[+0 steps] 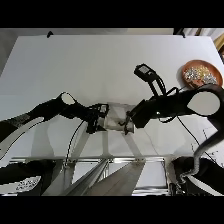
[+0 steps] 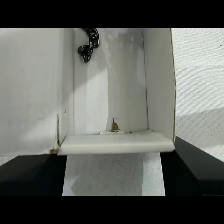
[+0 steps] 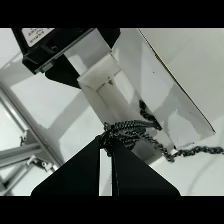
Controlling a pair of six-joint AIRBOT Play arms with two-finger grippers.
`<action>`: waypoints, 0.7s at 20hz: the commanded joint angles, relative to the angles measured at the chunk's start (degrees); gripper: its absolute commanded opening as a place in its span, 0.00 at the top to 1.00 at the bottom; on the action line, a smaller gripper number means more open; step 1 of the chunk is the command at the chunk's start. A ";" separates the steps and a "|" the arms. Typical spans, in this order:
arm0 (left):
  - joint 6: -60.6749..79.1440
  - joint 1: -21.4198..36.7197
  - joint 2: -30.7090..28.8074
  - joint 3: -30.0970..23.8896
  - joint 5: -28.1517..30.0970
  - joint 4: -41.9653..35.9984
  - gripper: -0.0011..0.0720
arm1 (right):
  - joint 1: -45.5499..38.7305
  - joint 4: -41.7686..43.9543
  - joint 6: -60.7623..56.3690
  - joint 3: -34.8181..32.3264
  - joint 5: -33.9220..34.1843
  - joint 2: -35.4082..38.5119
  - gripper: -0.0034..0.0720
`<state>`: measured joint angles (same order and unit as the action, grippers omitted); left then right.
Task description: Fold the box and place the chain.
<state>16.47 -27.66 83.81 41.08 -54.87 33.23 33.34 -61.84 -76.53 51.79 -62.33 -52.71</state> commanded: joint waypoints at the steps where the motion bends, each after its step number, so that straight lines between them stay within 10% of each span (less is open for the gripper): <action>1: 0.02 0.04 -0.02 0.00 0.04 0.00 0.70 | 2.23 0.57 0.11 -3.48 5.05 -1.40 0.94; 14: 0.02 0.04 -0.02 0.00 0.00 0.00 0.70 | 11.69 -1.18 -0.22 -4.13 13.70 -17.97 0.94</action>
<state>16.47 -27.66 83.81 41.08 -54.87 33.21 44.56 -62.96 -76.58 47.70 -50.43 -69.06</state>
